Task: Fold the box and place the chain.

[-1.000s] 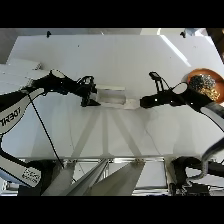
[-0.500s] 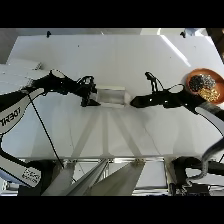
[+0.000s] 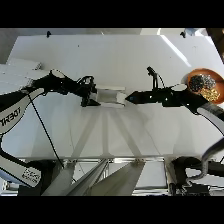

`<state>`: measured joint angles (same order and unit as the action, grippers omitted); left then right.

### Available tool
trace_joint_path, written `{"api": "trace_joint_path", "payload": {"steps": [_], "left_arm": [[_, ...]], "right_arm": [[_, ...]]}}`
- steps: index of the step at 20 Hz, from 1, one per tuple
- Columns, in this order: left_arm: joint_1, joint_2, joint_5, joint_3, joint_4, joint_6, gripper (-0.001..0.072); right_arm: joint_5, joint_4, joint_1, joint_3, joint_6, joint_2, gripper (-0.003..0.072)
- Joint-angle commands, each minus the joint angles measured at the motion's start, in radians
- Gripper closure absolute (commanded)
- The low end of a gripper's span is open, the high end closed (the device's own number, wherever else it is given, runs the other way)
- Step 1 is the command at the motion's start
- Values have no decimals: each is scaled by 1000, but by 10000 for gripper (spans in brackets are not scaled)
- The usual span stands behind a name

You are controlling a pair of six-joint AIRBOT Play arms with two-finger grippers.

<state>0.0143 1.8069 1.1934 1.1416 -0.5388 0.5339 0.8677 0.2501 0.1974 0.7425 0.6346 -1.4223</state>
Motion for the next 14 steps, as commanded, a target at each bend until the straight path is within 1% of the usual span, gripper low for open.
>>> {"api": "trace_joint_path", "payload": {"steps": [1, 4, 5, 6, 7, 11, 14], "left_arm": [[0, 0, 0, 0, 0, 0, 214], [0, 0, 0, 0, 0, 0, 214], [0, 0, 0, 0, 0, 0, 214], [0, 0, 0, 0, 0, 0, 214], [0, 0, 0, 0, 0, 0, 214], [0, 0, 0, 0, 0, 0, 214], [0, 0, 0, 0, 0, 0, 214]], "right_arm": [[-37, -37, 1, 0, -19, 1, 497], [-46, -24, 1, 0, -19, 1, 495], [-49, -3, 4, 0, -22, 1, 457], [-56, 23, 13, 0, -25, 1, 376], [-70, 44, 26, 0, -24, 1, 361], [-142, 46, 94, 1, -23, 1, 348], [-151, -11, 121, 1, -23, 1, 348]]}}
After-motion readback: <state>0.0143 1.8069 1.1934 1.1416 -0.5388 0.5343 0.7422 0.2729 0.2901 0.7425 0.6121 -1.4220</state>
